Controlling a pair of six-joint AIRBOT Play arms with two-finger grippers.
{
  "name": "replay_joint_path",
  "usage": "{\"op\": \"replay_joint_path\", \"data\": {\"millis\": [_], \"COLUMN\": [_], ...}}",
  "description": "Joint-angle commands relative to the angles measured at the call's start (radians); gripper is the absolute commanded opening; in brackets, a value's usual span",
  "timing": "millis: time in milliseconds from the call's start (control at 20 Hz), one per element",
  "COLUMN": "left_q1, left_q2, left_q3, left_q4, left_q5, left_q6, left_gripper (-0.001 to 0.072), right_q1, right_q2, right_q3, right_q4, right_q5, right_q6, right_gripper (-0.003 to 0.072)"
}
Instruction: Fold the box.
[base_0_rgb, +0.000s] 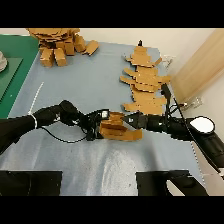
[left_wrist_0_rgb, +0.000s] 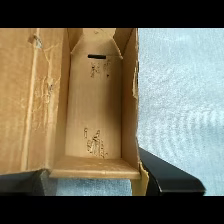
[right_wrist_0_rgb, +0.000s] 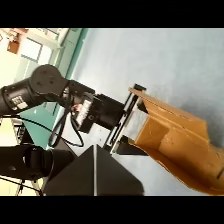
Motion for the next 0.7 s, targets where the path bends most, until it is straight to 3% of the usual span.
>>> {"op": "replay_joint_path", "data": {"millis": [0,400,650], "left_q1": [0.001,0.028,0.059], "left_q2": [0.000,0.047,0.094], "left_q3": [0.000,0.000,0.000], "left_q4": [0.002,0.102,0.262], "left_q5": [0.000,-0.009,-0.158], "left_q6": [0.000,-0.137,-0.266], "left_gripper": [0.0396,0.0396,0.0396], "right_q1": [0.002,0.002,0.002], "right_q2": [-0.051,-0.055,-0.055], "right_q3": [0.000,-0.004,-0.004], "right_q4": [-0.049,-0.085,-0.126], "right_q5": [-0.011,-0.017,-0.037], "right_q6": [0.048,0.067,0.098], "right_gripper": [0.0006,0.0006,0.0006]}}
